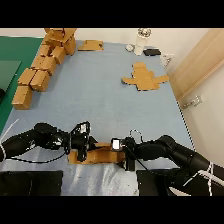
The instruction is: Fold the box.
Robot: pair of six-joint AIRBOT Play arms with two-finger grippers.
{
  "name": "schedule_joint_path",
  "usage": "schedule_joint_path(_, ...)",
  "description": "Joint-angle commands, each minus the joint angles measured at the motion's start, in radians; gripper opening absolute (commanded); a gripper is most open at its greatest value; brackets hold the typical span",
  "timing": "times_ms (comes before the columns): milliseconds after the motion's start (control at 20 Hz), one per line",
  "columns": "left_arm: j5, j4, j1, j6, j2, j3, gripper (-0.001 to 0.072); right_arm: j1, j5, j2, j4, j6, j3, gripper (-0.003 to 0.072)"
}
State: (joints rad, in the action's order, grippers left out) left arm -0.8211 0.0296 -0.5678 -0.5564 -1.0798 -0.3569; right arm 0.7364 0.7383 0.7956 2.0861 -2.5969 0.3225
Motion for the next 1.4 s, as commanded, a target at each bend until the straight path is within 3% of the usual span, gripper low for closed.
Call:
schedule_joint_path(0,0.0,0.0,0.0,0.0,-0.001,0.0,0.0013,-0.001,0.03,0.008,-0.01,-0.011,0.002,0.0708)
schedule_joint_path(500,0.0,0.0,0.0,0.0,-0.001,0.0,0.0014,-0.002,-0.021,0.009,0.042,-0.14,0.017,0.0707)
schedule_joint_path(850,0.0,0.0,0.0,0.0,-0.001,0.0,0.0013,-0.003,0.024,0.01,0.111,-0.248,0.017,0.0705)
schedule_joint_path(1350,0.0,0.0,0.0,0.0,-0.001,0.0,0.0014,-0.129,0.1,0.066,0.223,-0.405,0.017,0.0705)
